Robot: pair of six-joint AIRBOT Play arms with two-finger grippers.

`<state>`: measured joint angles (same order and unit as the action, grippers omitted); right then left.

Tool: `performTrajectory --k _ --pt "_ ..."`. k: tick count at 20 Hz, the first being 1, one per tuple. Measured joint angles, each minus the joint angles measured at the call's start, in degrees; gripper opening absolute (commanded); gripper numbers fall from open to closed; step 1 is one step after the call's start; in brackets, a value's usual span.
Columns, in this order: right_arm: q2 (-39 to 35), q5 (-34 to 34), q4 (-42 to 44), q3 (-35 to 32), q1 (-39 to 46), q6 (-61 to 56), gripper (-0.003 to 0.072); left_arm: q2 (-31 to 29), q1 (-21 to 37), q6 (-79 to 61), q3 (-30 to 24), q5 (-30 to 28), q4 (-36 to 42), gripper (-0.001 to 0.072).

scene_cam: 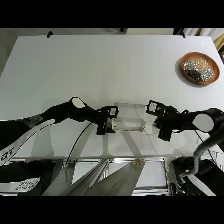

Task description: Fold the box and place the chain.

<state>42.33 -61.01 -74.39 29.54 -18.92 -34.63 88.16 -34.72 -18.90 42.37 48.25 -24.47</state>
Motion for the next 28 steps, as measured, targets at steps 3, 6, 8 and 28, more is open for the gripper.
performTrajectory --k 3,6,8,28 --pt "-0.1 0.5 -2.0 -1.7 1.7 7.4 0.0319 0.0 0.0 0.0 0.0 0.0 0.0 0.0253" --pt "-0.1 6.6 0.4 -6.1 2.4 14.7 0.0391 0.0 0.0 0.0 0.0 0.0 0.0 0.0253" --pt "-0.1 11.5 4.0 -9.2 2.6 20.0 0.0390 0.0 0.0 0.0 0.0 0.0 0.0 0.0253" --pt "3.9 19.0 24.0 -13.5 2.8 42.0 0.0213 0.0 0.0 0.0 0.0 0.0 0.0 0.0253"
